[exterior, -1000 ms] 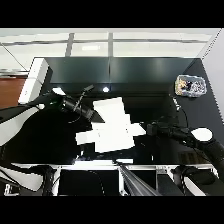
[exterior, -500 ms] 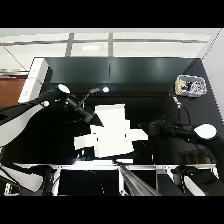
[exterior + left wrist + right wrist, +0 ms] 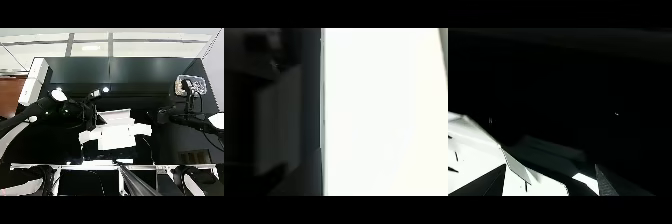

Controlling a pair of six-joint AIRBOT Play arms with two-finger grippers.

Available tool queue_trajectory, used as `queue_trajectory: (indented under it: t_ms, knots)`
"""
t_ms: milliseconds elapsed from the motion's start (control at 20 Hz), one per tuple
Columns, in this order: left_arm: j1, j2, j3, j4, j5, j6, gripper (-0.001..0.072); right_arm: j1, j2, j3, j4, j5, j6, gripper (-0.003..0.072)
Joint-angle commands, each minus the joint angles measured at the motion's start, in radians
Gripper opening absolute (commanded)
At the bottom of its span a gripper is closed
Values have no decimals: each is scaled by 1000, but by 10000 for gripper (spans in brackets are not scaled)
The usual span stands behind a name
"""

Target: Fold the box and place the chain.

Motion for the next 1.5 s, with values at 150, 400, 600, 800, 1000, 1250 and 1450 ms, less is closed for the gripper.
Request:
queue_trajectory:
  t_ms: [150,400,600,800,1000,1250,1450]
  knots:
    - [-53,-9,-19,-1,213,212,27,175,-14,10,-401,37,-150,617]
    - [-53,-31,-19,-1,208,212,27,349,-88,-6,-483,-31,-259,618]
    - [-53,-31,-19,-1,204,212,27,393,-161,-41,-293,-48,-569,618]
    - [-53,-31,-19,-1,205,212,27,392,-241,-46,-196,-61,-689,720]
    - [-53,-31,-19,-1,205,212,27,410,-289,-46,-125,-90,-819,720]
    - [-53,-31,-19,-1,200,211,27,486,-325,-37,-38,-206,-856,720]
    - [-53,-31,-19,-1,198,211,27,455,-302,36,-53,-182,-856,720]
